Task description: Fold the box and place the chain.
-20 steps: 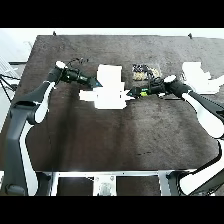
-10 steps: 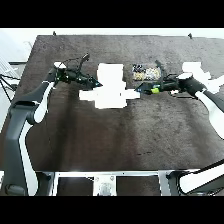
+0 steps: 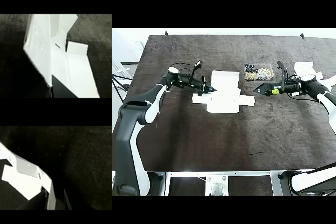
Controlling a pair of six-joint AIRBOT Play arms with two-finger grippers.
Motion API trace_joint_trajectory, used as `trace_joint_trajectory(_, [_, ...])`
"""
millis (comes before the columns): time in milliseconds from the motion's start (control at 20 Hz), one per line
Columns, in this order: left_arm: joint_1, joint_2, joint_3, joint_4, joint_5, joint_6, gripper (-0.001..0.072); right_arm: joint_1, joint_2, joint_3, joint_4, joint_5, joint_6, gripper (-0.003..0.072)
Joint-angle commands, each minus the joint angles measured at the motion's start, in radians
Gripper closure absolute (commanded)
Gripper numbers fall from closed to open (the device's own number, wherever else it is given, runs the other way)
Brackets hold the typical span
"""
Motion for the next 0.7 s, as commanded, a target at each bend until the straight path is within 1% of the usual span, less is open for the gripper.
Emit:
trace_joint_trajectory(0, [-0.013,0.059,-0.119,-0.013,0.112,0.173,0.0694,-0.002,0.001,-0.04,0.02,-0.037,-0.043,0.04])
trace_joint_trajectory(50, [-0.014,0.079,-0.166,-0.05,0.157,0.216,0.0694,-0.002,0.001,-0.047,0.037,-0.043,-0.062,0.0401])
trace_joint_trajectory(150, [-0.014,0.097,-0.22,-0.098,0.183,0.294,0.0694,-0.003,0.001,-0.051,0.052,-0.047,-0.087,0.0401])
trace_joint_trajectory(300, [-0.016,0.096,-0.225,-0.083,0.188,0.308,0.0694,-0.003,0.002,-0.051,0.052,-0.047,-0.105,0.0401])
trace_joint_trajectory(400, [-0.018,0.096,-0.236,-0.058,0.211,0.309,0.0694,-0.003,0.002,-0.051,0.051,-0.047,-0.106,0.0401])
trace_joint_trajectory(550, [-0.021,0.096,-0.27,-0.065,0.213,0.394,0.0694,-0.003,0.002,-0.051,0.052,-0.048,-0.129,0.0401])
trace_joint_trajectory(650, [-0.021,0.095,-0.27,-0.074,0.212,0.394,0.0694,-0.003,0.002,-0.051,0.052,-0.047,-0.129,0.0401])
